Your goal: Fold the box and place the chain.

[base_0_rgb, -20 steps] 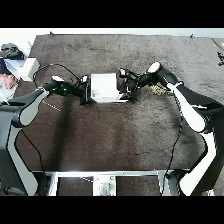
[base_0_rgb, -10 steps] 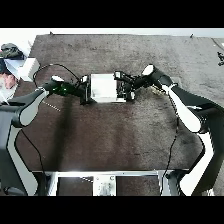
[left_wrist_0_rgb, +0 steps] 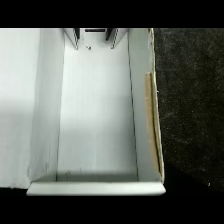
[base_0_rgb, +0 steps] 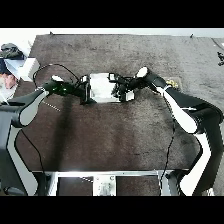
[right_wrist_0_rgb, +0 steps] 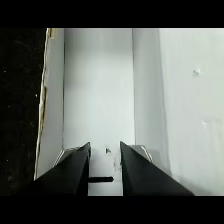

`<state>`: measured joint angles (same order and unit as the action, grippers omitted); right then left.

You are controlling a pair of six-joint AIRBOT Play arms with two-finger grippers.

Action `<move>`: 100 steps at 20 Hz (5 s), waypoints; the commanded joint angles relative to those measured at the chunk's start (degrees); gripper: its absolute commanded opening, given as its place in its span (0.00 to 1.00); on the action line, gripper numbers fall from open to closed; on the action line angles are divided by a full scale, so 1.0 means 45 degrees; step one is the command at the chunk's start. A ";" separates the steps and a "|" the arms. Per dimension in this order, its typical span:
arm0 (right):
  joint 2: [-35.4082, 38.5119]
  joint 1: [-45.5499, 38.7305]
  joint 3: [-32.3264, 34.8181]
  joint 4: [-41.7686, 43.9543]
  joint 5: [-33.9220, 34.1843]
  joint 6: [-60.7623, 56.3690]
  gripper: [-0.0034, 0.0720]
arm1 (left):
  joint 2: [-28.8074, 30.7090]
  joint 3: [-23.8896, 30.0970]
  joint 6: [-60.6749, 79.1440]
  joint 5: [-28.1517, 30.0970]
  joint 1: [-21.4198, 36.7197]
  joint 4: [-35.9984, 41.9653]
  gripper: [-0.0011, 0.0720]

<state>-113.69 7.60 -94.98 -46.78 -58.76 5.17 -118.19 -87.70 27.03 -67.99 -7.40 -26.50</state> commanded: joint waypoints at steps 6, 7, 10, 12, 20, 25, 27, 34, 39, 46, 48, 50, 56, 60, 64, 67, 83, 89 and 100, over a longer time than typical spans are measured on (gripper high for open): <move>-0.0015 0.0044 0.0005 -0.0593 0.0248 0.0044 0.72 | -0.0005 -0.0005 0.0000 0.0005 -0.0010 0.0000 0.57; -0.0015 0.0039 0.0005 -0.0685 0.0209 0.0044 0.72 | -0.0005 -0.0010 0.0000 0.0005 -0.0010 0.0000 0.57; -0.0015 0.0039 0.0005 -0.0699 0.0223 0.0044 0.72 | -0.0005 -0.0005 0.0000 0.0010 -0.0010 0.0000 0.57; 0.0000 0.0029 0.0005 -0.0704 0.0219 0.0034 0.70 | -0.0005 -0.0010 0.0000 0.0005 -0.0015 0.0000 0.57; 0.1141 -0.0180 0.0000 -0.3643 -0.0413 -0.3211 0.25 | -0.0005 -0.0005 0.0000 0.0010 -0.0010 0.0000 0.57; 0.2497 -0.0646 0.0000 -0.4974 -0.0355 -0.7689 0.25 | -0.0005 -0.0005 0.0000 0.0010 -0.0010 0.0000 0.57; 0.2798 -0.1185 0.0000 -0.4886 -0.0374 -1.0263 0.25 | -0.0005 -0.0010 0.0000 0.0005 -0.0015 0.0000 0.57; 0.2798 -0.3002 0.1379 -0.2939 -0.0369 -1.4061 0.03 | -0.0005 -0.0005 0.0000 0.0005 -0.0010 0.0000 0.57; 0.2307 -0.3133 0.2798 -0.1506 0.0753 -1.3678 0.03 | -0.0005 -0.0005 0.0000 0.0005 -0.0010 0.0000 0.57; 0.0806 -0.2939 0.2934 0.3288 -0.0908 -1.1740 0.03 | -0.0005 -0.0010 0.0000 0.0005 -0.0015 0.0000 0.57; 0.0729 -0.2569 0.2934 0.3434 -0.1326 -1.1268 0.05 | -0.0005 -0.0005 0.0000 0.0010 -0.0010 0.0000 0.57; 0.0860 -0.2336 0.2929 0.3458 -0.1156 -1.1288 0.18 | -0.0005 -0.0005 0.0000 0.0010 -0.0010 0.0000 0.57; 0.1593 -0.2205 0.2783 0.3696 -0.0364 -1.1448 0.66 | -0.0005 -0.0010 0.0000 0.0010 -0.0010 0.0000 0.57; 0.1593 -0.2123 0.2487 0.3691 -0.0661 -1.1914 0.66 | -0.0005 -0.0010 0.0000 0.0010 -0.0010 0.0000 0.57; 0.1569 -0.1710 0.2399 0.3332 -0.0743 -1.2779 0.66 | -0.0005 -0.0005 0.0000 0.0005 -0.0010 0.0000 0.57; 0.1569 -0.1345 0.1914 0.2579 -0.0743 -1.3610 0.66 | -0.0005 -0.0005 -0.0005 0.0005 -0.0010 0.0000 0.57; 0.1535 0.0767 0.0180 -0.3167 0.0223 -1.7782 0.66 | -0.0005 -0.0005 -0.0005 0.0000 -0.0010 0.0000 0.57; 0.0865 0.1326 -0.1025 -0.5129 -0.0228 -1.9404 0.66 | -0.0005 -0.0005 -0.0005 -0.0010 -0.0010 0.0000 0.57; -0.0850 0.2220 -0.4260 -0.8378 -0.3351 -2.2236 0.66 | -0.0005 -0.0005 -0.0005 -0.0010 -0.0010 0.0000 0.57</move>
<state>-116.49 16.84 -112.81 -80.93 -71.44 -91.44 -118.19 -87.70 27.03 -68.03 -7.46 -26.50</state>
